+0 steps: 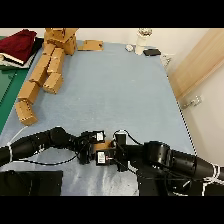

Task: Fold the box.

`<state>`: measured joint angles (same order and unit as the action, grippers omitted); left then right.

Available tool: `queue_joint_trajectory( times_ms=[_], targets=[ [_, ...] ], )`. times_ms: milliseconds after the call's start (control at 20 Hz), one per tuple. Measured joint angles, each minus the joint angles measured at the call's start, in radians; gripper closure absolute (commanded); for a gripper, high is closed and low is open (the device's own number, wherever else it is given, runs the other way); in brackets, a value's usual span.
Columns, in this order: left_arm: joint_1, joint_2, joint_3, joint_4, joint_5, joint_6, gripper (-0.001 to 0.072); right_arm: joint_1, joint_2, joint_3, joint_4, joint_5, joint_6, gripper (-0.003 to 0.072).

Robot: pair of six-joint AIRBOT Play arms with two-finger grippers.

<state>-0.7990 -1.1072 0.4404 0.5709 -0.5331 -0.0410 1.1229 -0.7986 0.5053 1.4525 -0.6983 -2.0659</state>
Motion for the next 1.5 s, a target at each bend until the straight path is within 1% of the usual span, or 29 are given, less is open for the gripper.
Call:
queue_joint_trajectory(
  times_ms=[150, 200, 550, 600, 900, 950, 1000, 1150, 1500],
  targets=[
    [0.000, 0.000, 0.000, 0.001, 0.000, 0.003, 0.0221, 0.030, 0.021, 0.000, -0.051, -0.002, 0.039, 0.0363],
    [0.000, 0.000, 0.000, 0.001, 0.000, 0.003, 0.0221, 0.039, 0.029, 0.000, -0.068, -0.002, 0.053, 0.0425],
    [0.000, 0.000, 0.000, 0.001, 0.000, 0.003, 0.0221, 0.075, 0.055, 0.002, -0.159, 0.002, 0.130, 0.0429],
    [0.000, 0.000, 0.000, 0.001, 0.000, 0.003, 0.0221, 0.079, 0.056, 0.004, -0.172, 0.002, 0.137, 0.0474],
    [0.000, 0.000, 0.000, 0.001, 0.000, 0.003, 0.0221, 0.079, 0.057, 0.014, -0.243, 0.004, 0.171, 0.0474],
    [0.000, 0.000, 0.000, 0.001, 0.000, 0.003, 0.0221, 0.079, 0.057, 0.016, -0.246, 0.003, 0.174, 0.0475],
    [0.000, 0.000, 0.000, 0.001, 0.000, 0.003, 0.0221, 0.079, 0.056, 0.017, -0.248, 0.005, 0.177, 0.0524],
    [0.000, 0.000, 0.000, 0.001, 0.000, 0.003, 0.0221, 0.079, 0.048, 0.018, -0.227, 0.006, 0.181, 0.0528],
    [0.000, 0.000, 0.000, 0.002, 0.000, 0.003, 0.0221, 0.080, 0.018, 0.018, -0.115, 0.010, 0.181, 0.0528]
  ],
)
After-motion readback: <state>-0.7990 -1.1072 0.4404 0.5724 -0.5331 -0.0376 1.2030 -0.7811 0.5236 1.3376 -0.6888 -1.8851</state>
